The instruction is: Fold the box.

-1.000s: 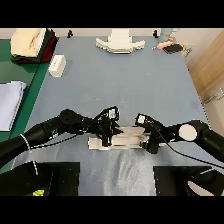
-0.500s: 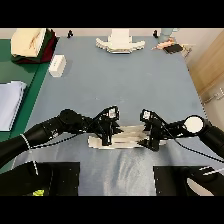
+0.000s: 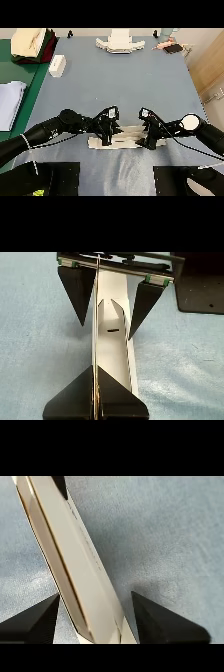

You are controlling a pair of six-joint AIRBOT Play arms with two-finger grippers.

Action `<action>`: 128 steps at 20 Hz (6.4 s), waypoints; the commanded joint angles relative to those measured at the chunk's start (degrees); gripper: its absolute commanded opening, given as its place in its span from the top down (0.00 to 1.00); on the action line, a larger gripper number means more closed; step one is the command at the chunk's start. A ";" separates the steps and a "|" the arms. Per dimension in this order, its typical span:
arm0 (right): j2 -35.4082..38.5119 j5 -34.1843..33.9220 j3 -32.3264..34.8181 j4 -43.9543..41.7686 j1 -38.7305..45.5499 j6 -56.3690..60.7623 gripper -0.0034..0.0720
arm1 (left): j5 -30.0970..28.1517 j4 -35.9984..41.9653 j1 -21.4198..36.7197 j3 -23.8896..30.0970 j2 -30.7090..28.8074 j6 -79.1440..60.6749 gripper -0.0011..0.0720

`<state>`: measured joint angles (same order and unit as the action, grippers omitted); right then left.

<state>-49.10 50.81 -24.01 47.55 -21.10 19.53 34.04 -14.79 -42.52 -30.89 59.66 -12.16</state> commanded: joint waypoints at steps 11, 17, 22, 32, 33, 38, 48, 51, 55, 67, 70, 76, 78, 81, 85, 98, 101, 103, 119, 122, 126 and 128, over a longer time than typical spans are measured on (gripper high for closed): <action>-0.85 2.49 3.08 -3.23 1.03 -24.17 0.02 | 0.00 -0.02 0.00 0.00 0.00 0.00 0.96; -0.81 3.67 3.54 -5.68 4.35 -22.77 0.02 | 0.00 -0.02 0.00 0.00 -0.02 0.00 0.96; -0.98 4.79 3.58 -4.31 4.35 -21.05 0.02 | 0.00 -0.02 0.00 0.00 0.00 0.00 0.96; -4.11 1.46 5.31 -6.84 4.35 -27.78 0.02 | 0.00 -0.02 0.00 0.00 0.00 0.00 0.96; -4.11 0.55 5.84 -6.88 4.35 -28.87 0.02 | 0.00 -0.02 0.00 0.00 0.00 0.00 0.96; -4.13 -0.74 6.23 -7.69 4.33 -30.80 0.02 | 0.00 -0.02 0.00 0.00 0.00 0.00 0.96; -4.15 -0.72 7.61 -9.22 4.24 -31.58 0.14 | 0.00 -0.02 0.00 0.00 0.00 0.00 0.96; -4.13 -0.70 7.67 -9.25 4.11 -31.61 0.21 | 0.00 -0.02 0.00 0.00 0.00 0.00 0.96; -4.15 -0.74 7.67 -9.01 2.78 -31.58 0.21 | 0.00 -0.02 0.00 0.00 0.00 0.00 0.96; -4.00 -2.95 7.08 -8.83 2.78 -32.26 0.27 | 0.00 -0.02 0.00 0.00 0.00 0.00 0.96; -2.89 -3.80 6.75 -8.70 2.78 -32.68 0.26 | 0.00 -0.02 0.00 0.00 0.00 0.00 0.96; -1.68 -4.13 7.06 -7.08 2.78 -32.61 0.16 | 0.00 -0.02 0.00 0.00 -0.02 0.00 0.96; -1.64 -3.98 7.45 -7.17 2.80 -32.39 0.16 | 0.00 -0.02 0.00 0.00 0.00 0.00 0.96; -0.83 -3.85 7.43 -8.87 2.80 -32.39 0.15 | 0.00 -0.02 0.00 0.00 -0.02 0.00 0.96; -0.37 -3.78 7.43 -9.40 2.91 -31.56 0.00 | 0.00 -0.02 0.00 0.00 -0.02 0.00 0.96; 0.46 -3.15 7.93 -7.06 2.89 -29.03 0.10 | 0.00 -0.02 0.00 0.00 0.00 0.00 0.96; -0.55 -4.11 8.28 -7.50 2.86 -29.27 0.10 | 0.00 -0.02 0.00 0.00 0.00 0.00 0.96; -0.85 -4.52 8.55 -8.17 2.75 -30.05 0.10 | 0.00 -0.02 0.00 0.00 0.00 0.00 0.96; -0.85 -5.11 9.57 -9.38 1.90 -32.04 0.30 | 0.00 -0.02 0.00 0.00 -0.02 0.00 0.96; -0.90 -6.10 9.81 -9.18 0.74 -32.04 0.30 | 0.00 -0.02 0.00 0.00 0.00 0.00 0.96; -0.83 -6.27 9.81 -8.94 0.76 -32.02 0.30 | 0.00 -0.02 0.00 0.00 0.00 0.00 0.96; -0.83 -6.27 9.81 -8.70 0.76 -32.00 0.30 | 0.00 -0.02 0.00 0.00 0.00 0.00 0.96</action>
<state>-49.91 44.58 -14.24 38.39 -20.23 -12.47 34.06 -14.81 -42.54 -30.89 59.66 -12.12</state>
